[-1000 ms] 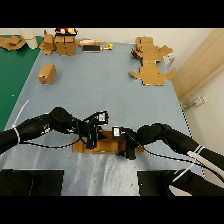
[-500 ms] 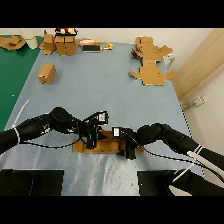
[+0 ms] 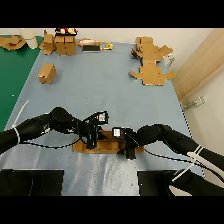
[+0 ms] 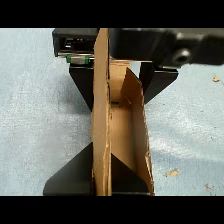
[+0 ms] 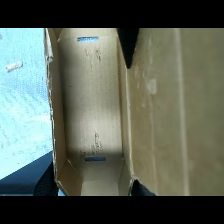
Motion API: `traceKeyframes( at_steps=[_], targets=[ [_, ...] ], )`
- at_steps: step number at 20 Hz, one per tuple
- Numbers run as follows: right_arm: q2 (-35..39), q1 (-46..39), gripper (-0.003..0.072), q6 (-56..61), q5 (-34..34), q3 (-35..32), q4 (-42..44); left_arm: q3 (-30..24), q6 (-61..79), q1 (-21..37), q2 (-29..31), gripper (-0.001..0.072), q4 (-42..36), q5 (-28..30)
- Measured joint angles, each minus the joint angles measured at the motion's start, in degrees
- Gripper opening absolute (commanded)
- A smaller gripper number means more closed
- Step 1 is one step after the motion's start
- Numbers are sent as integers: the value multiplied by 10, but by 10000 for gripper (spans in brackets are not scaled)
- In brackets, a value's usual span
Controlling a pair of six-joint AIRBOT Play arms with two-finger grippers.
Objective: Fold the box.
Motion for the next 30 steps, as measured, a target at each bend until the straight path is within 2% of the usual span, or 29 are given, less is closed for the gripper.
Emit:
traceKeyframes(
  at_steps=[14,30],
  targets=[
    [0,0,501,0,0,0,0,0,0,0,0,14,-1,0],
    [0,0,501,1,0,0,0,-1,0,0,0,14,-44,2]
  ],
)
